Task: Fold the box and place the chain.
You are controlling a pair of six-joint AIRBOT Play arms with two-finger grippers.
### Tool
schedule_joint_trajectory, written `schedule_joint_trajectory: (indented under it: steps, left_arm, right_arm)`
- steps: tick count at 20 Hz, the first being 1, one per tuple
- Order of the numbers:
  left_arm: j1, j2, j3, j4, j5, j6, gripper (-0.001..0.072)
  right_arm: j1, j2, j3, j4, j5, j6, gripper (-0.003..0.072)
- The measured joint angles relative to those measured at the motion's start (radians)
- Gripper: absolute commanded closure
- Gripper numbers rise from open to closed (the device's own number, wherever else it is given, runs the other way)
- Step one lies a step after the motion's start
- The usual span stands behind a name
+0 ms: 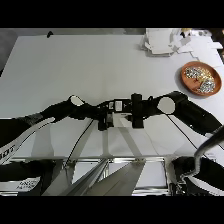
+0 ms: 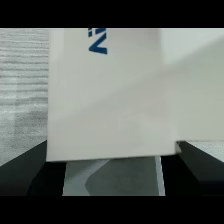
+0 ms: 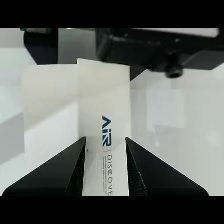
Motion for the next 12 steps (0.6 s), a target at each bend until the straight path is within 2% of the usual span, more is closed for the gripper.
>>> schedule_joint_trajectory:
  steps: [6, 12]
  left_arm:
    - [0.0, 0.0, 0.0, 0.0, 0.0, 0.0, 0.0559]
    - [0.0, 0.0, 0.0, -0.001, 0.0, -0.001, 0.0559]
  right_arm:
    - [0.0, 0.002, 0.0, 0.007, 0.077, 0.0, 0.0428]
    - [0.0, 0.002, 0.0, -0.001, 0.053, 0.001, 0.0435]
